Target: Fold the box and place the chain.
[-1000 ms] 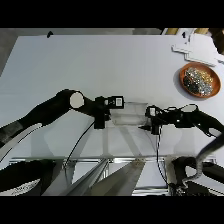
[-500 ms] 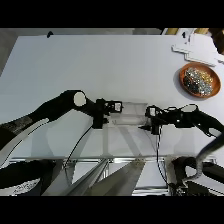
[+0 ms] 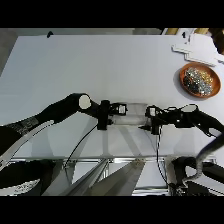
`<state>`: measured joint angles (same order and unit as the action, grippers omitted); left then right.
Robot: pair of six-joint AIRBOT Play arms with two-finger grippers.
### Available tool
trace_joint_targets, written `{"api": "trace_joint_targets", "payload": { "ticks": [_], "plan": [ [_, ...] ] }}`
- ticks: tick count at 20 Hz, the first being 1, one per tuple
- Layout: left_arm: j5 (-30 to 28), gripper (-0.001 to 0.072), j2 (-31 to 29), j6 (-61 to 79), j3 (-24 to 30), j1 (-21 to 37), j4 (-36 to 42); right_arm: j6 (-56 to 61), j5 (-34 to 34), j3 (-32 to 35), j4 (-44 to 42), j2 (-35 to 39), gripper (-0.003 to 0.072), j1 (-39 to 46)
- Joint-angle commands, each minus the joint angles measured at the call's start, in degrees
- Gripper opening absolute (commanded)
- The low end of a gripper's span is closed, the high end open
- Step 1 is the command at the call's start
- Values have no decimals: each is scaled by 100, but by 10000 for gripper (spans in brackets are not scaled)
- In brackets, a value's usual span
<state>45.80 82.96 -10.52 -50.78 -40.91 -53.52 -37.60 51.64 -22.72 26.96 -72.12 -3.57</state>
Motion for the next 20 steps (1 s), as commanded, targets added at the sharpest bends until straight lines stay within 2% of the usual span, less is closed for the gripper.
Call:
{"api": "trace_joint_targets", "payload": {
  "ticks": [1,4,10,11,12,14,15,17,19,20],
  "plan": [
    [13,203,15,0,2,-81,46,2,-2,0,-2,4,458,-4],
    [-39,202,17,9,2,-164,258,2,-2,0,-2,4,458,-4],
    [-741,195,22,7,2,-247,496,2,0,0,0,2,458,-4],
    [-800,181,39,7,0,-291,509,2,-2,0,-2,2,458,-4],
    [-817,128,79,9,0,-343,509,2,0,0,-2,4,458,-4],
    [-776,135,195,2,2,-415,509,2,-2,0,-2,2,458,-4],
    [-723,163,229,2,0,-426,518,2,0,0,-2,4,458,-4],
    [-627,296,221,-2,0,-450,511,2,-2,0,-2,2,458,-4],
    [-562,300,197,-2,0,-446,509,2,-2,0,-2,2,458,-4],
    [-546,364,162,-7,0,-444,507,2,-2,0,-2,4,458,-4]
  ]
}}
